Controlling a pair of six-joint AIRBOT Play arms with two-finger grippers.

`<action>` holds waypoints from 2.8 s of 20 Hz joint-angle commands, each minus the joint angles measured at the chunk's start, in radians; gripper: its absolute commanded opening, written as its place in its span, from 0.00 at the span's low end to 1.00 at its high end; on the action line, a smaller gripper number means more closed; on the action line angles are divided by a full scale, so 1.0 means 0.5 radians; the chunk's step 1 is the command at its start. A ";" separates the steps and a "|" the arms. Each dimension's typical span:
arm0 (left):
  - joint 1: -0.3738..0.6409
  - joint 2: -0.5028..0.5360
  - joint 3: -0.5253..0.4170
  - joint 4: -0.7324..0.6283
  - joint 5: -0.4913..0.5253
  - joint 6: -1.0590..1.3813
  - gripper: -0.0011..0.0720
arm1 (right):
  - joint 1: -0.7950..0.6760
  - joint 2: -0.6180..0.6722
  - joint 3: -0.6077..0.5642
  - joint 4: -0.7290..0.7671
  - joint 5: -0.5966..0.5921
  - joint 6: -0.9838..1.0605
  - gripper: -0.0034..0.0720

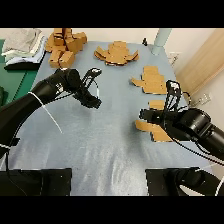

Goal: Fold the box.

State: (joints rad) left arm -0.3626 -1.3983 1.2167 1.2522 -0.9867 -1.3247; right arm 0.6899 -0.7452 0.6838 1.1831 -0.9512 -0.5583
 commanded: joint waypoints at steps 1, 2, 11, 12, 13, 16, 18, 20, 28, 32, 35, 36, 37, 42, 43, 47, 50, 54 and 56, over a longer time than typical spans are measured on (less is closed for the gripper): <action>0.002 -0.001 0.002 0.000 0.000 0.000 0.03 | -0.001 -0.001 0.002 0.000 0.000 0.001 0.05; 0.002 -0.001 0.002 0.000 0.000 0.000 0.03 | -0.001 -0.001 0.002 0.000 0.000 0.001 0.05; 0.002 -0.001 0.002 0.001 0.000 0.000 0.03 | -0.002 -0.005 0.001 -0.085 0.009 0.001 0.05; 0.002 -0.001 0.002 0.001 0.000 0.000 0.03 | -0.002 -0.005 0.002 -0.130 0.021 0.001 0.05; 0.002 -0.001 0.002 0.001 0.000 0.000 0.03 | -0.002 -0.005 0.002 -0.127 0.024 0.001 0.05; 0.002 -0.001 0.002 0.001 0.000 0.000 0.03 | 0.000 -0.004 0.001 0.010 0.051 0.002 0.05; 0.002 -0.001 0.002 0.001 0.001 0.000 0.03 | 0.000 -0.005 0.002 0.086 0.138 0.003 0.05; 0.002 -0.001 0.002 0.001 0.000 0.000 0.03 | 0.000 -0.006 0.001 0.120 0.224 0.003 0.05; 0.002 -0.001 0.002 0.000 0.002 0.000 0.03 | -0.105 -0.062 0.059 0.053 0.266 0.193 0.09; 0.002 -0.001 0.002 -0.002 0.087 -0.001 0.03 | -0.927 -0.222 0.451 0.163 -0.526 -0.547 0.45; 0.001 -0.001 0.002 -0.002 0.111 -0.001 0.03 | -1.743 -0.382 0.694 0.352 -0.578 -1.316 0.45; 0.002 -0.001 0.002 -0.003 0.111 -0.001 0.03 | -2.016 -0.468 0.742 0.469 -0.576 -1.543 0.45; 0.002 -0.001 0.002 -0.003 0.116 -0.001 0.03 | -2.251 -0.563 0.762 0.610 -0.577 -1.766 0.45; 0.002 -0.001 0.002 -0.055 0.101 0.000 0.45 | -3.019 -1.133 0.764 1.369 -0.685 -2.829 0.59; 0.002 -0.001 0.002 -0.088 0.084 -0.001 0.86 | -3.073 -1.212 0.764 1.424 -0.686 -2.948 0.59; 0.002 -0.001 0.003 -0.286 0.079 0.014 0.88 | -3.088 -1.427 0.775 1.578 -0.704 -3.277 0.59; 0.005 -0.001 0.003 -0.510 0.013 0.098 0.88 | -3.053 -1.513 0.810 1.598 -0.706 -3.320 0.58; 0.018 -0.001 0.003 -0.900 -0.114 0.298 0.88 | -2.982 -1.553 0.812 1.615 -0.836 -3.320 0.41; 0.050 -0.001 0.003 -1.176 -0.219 0.470 0.88 | -2.928 -1.553 0.812 1.743 -0.983 -3.320 0.08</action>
State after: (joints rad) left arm -0.3500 -1.3983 1.2171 0.8612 -1.0267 -1.1999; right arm -0.8013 -1.5105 1.0878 1.9900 -1.3586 -2.2009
